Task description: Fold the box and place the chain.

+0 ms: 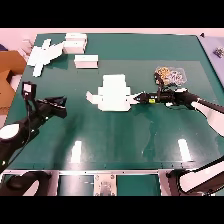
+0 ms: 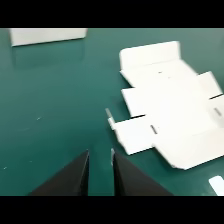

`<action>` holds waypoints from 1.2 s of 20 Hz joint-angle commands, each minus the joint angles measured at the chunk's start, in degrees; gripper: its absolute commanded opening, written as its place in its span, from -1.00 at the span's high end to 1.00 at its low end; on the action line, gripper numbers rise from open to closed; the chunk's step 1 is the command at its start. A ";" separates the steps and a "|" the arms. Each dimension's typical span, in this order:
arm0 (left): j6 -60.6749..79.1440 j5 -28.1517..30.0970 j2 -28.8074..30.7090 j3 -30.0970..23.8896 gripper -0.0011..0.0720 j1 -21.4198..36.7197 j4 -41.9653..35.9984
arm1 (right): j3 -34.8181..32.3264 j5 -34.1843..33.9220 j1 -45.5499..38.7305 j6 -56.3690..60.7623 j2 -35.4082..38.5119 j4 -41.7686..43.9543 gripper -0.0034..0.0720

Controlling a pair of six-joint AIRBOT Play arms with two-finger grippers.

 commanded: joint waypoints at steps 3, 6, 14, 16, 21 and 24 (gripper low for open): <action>-0.37 -9.27 -4.26 7.89 0.26 5.11 0.35 | 0.07 0.02 -0.02 -0.50 -0.04 0.02 0.89; 0.09 -21.44 -13.03 14.78 0.26 11.76 0.35 | 0.07 0.09 -0.04 -0.52 -0.02 0.02 0.89; -0.13 -48.50 -48.11 39.47 0.26 13.97 0.09 | 0.44 0.02 -0.02 -1.09 -0.02 0.09 0.89; -0.37 -50.71 -53.75 44.44 0.26 13.97 0.17 | 0.44 0.02 -0.02 -1.11 -0.02 0.09 0.89; -5.88 -50.10 -61.92 54.58 0.26 9.51 10.49 | 0.44 0.02 0.00 -0.87 -0.02 0.33 0.89; -10.99 -50.77 -66.53 61.29 -0.06 5.95 17.99 | 0.44 0.02 0.00 -0.87 -0.02 0.52 0.89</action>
